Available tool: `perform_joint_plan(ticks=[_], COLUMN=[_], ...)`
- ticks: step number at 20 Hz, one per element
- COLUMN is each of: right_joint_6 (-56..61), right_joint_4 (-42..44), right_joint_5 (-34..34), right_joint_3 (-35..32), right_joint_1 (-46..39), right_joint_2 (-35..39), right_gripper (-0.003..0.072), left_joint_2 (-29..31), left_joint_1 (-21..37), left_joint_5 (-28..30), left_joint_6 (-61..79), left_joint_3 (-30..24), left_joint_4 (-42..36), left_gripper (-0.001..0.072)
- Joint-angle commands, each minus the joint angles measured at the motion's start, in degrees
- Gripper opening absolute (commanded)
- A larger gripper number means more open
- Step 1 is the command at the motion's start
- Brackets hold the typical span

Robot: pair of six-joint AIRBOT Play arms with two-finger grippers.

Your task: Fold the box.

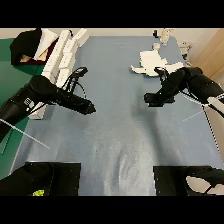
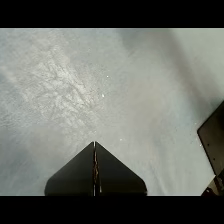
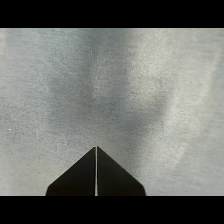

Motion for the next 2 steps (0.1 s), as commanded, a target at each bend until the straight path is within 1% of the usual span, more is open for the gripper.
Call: perform_joint_plan(ticks=[1,2], right_joint_6=[0.02,0.02], right_joint_4=[-0.02,0.00], right_joint_5=[0.00,0.00], right_joint_3=[0.07,0.07], right_joint_1=[-0.02,-0.02], right_joint_2=[-0.04,-0.04], right_gripper=[0.0016,0.0016], left_joint_2=[-0.24,-0.24], left_joint_1=[-1.79,-1.79], left_joint_5=[1.36,1.36], left_joint_6=[-0.66,-0.66], left_joint_3=[-0.26,-0.26], left_joint_4=[0.04,0.04], left_gripper=[0.0012,0.0012])
